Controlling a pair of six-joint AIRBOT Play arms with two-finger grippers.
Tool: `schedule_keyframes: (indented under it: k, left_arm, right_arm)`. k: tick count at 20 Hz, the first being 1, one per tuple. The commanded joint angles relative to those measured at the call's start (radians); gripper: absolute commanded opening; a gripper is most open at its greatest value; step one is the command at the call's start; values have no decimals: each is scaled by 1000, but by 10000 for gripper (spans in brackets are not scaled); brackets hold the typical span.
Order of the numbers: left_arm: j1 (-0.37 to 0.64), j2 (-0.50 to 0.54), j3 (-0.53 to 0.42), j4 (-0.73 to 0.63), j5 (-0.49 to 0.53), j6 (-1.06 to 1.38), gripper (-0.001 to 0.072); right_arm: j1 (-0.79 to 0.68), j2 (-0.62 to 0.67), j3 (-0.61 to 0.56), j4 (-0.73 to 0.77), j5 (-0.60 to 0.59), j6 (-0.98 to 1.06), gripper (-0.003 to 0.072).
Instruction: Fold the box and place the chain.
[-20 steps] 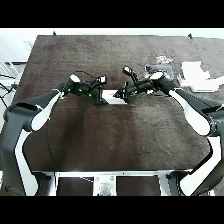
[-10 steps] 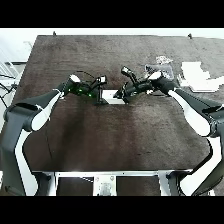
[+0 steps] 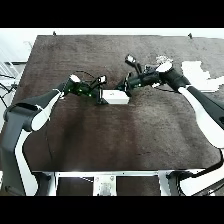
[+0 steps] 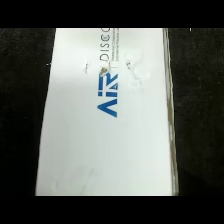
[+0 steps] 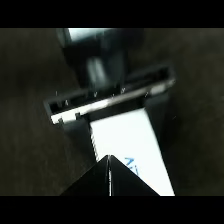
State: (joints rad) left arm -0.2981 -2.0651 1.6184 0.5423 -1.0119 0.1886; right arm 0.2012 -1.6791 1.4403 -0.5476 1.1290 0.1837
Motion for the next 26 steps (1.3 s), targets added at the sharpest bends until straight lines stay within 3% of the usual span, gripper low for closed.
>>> schedule_keyframes:
  k: [1,5,10,16,17,18,19,22,26]
  left_arm:
    - [1,1,0,2,1,3,401]
    - [1,1,0,2,1,3,401]
    - [1,1,0,-1,-2,3,401]
    - [1,1,0,-4,-6,2,400]
    - [1,2,0,-5,-6,-1,380]
    - [1,6,0,-3,-21,-27,175]
    - [9,13,0,2,-43,-47,25]
    - [40,48,13,-5,-87,-145,21]
    - [123,178,12,-4,-102,-253,16]
  right_arm:
    - [-12,144,-35,20,-3,80,12]
    - [-79,364,-184,5,-50,163,12]
    - [-217,666,-511,6,-238,180,12]
    - [-337,774,-748,6,-259,183,14]
    - [-346,774,-766,10,-259,183,14]
    - [-348,774,-777,13,-265,183,14]
    - [-348,774,-782,13,-270,183,14]
    - [-352,774,-782,13,-290,183,14]
    - [-359,774,-782,13,-291,184,14]
